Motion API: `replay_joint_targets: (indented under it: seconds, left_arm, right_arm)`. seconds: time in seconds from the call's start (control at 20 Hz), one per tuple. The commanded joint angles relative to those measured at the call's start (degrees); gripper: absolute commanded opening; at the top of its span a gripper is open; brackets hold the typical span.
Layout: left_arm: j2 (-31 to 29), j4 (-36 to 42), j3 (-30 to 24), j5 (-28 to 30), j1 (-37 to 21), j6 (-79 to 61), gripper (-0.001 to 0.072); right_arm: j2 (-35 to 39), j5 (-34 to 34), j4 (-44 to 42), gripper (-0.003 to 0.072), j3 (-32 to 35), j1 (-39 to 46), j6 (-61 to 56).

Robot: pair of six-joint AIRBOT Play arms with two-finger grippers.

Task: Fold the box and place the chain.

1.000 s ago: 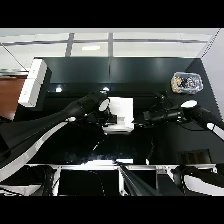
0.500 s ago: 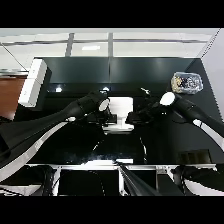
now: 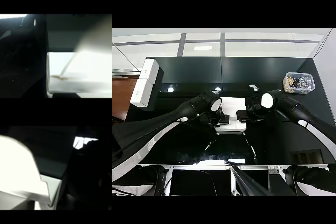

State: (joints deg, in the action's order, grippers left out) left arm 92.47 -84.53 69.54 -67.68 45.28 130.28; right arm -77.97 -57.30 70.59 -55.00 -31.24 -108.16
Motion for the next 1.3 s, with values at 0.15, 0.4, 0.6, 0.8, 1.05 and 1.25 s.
replay_joint_targets:
  seconds: [0.15,0.4,0.6,0.8,1.05,1.25]
  left_arm:
    - [0.0,0.0,0.0,-0.1,0.0,0.0,0.0033]
    - [0.0,0.0,0.0,-0.1,0.0,0.0,0.0033]
    - [0.0,0.0,0.0,-0.1,0.0,0.0,0.0033]
    - [0.0,0.0,0.0,-0.1,0.0,0.0,0.0033]
    - [0.0,0.0,0.0,-0.1,0.0,0.0,0.0034]
    - [0.0,0.0,0.0,-0.1,0.0,0.0,0.0033]
  right_arm:
    - [-1.5,-4.0,6.7,0.0353,-2.8,-4.7,-10.8]
    - [-3.8,-6.3,7.5,0.0352,-2.8,-5.4,-11.7]
    - [-4.2,-5.4,7.5,0.0245,-2.8,-5.7,-12.9]
    - [-4.8,-5.0,7.5,0.0245,-2.8,-5.7,-13.2]
    - [-6.1,-5.0,7.5,0.0245,-2.8,-5.8,-13.8]
    - [-6.5,-5.0,7.5,0.0124,-2.8,-6.2,-14.3]
